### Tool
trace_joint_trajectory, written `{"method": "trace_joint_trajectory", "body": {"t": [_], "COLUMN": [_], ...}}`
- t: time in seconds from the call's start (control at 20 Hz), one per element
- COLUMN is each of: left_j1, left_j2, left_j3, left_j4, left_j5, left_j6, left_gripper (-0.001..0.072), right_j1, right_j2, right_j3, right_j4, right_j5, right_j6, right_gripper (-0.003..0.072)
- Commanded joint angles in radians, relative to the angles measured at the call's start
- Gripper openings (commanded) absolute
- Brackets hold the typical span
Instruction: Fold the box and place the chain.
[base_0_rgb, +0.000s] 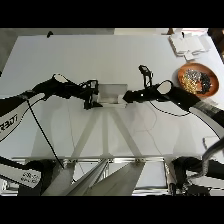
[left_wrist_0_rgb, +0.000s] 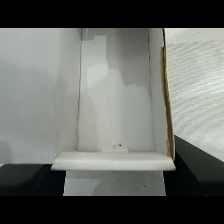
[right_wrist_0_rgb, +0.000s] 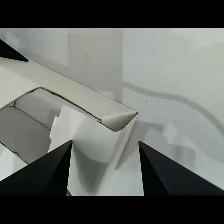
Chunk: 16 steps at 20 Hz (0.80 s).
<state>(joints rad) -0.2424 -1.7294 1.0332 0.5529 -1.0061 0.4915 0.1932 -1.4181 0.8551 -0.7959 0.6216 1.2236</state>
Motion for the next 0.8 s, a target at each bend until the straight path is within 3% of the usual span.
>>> {"method": "trace_joint_trajectory", "body": {"t": [0.0, 0.2, 0.35, 0.75], "left_j1": [0.0, 0.0, 0.0, 0.0], "left_j2": [0.0, 0.0, 0.0, 0.0], "left_j3": [0.0, 0.0, 0.0, 0.0], "left_j4": [0.001, 0.001, 0.001, 0.001], "left_j5": [0.0, 0.0, 0.0, 0.0], "left_j6": [0.001, 0.001, 0.001, 0.001], "left_gripper": [0.0336, 0.0336, 0.0336, 0.0336], "right_j1": [0.001, 0.012, 0.045, 0.074], "right_j2": [0.02, 0.032, 0.032, 0.032], "right_j3": [0.014, 0.058, 0.061, 0.061], "right_j4": [-0.005, 0.024, -0.003, -0.358], "right_j5": [0.016, 0.085, 0.074, 0.069], "right_j6": [0.042, 0.062, 0.063, 0.247], "right_gripper": [0.0457, 0.0457, 0.0456, 0.0448]}}
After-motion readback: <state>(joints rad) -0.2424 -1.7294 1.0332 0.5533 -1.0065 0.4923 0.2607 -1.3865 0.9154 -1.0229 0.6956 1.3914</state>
